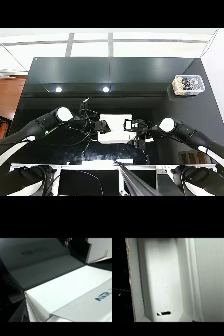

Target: Fold the box and place the chain.

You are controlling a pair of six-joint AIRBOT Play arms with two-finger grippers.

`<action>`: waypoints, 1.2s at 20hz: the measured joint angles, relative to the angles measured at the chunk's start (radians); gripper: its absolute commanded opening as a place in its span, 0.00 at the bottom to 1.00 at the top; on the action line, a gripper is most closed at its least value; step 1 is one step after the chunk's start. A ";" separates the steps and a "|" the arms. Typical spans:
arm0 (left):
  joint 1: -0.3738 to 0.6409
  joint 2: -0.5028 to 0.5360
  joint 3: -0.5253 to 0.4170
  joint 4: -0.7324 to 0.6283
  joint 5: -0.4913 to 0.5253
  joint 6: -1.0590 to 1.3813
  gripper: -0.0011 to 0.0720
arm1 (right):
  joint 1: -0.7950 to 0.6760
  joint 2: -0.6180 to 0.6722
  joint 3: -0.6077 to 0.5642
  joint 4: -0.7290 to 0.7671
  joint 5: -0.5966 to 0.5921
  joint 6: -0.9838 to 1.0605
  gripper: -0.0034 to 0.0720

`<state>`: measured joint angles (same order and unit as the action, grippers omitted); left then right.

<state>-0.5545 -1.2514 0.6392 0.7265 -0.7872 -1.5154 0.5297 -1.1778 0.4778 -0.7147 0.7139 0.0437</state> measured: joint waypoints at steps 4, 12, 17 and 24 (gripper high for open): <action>-0.001 0.000 0.000 0.021 0.002 0.001 0.95 | 0.000 0.000 0.000 0.000 0.000 0.000 0.22; -0.001 0.000 0.000 0.026 -0.036 0.016 0.79 | 0.000 0.000 0.000 0.000 0.001 -0.001 0.22; -0.047 0.000 0.029 0.083 -0.046 -0.010 0.79 | 0.000 0.000 0.000 0.000 0.001 0.000 0.22; -0.138 0.000 0.118 0.359 -0.074 -0.264 0.79 | 0.000 0.000 0.000 0.000 0.000 0.000 0.22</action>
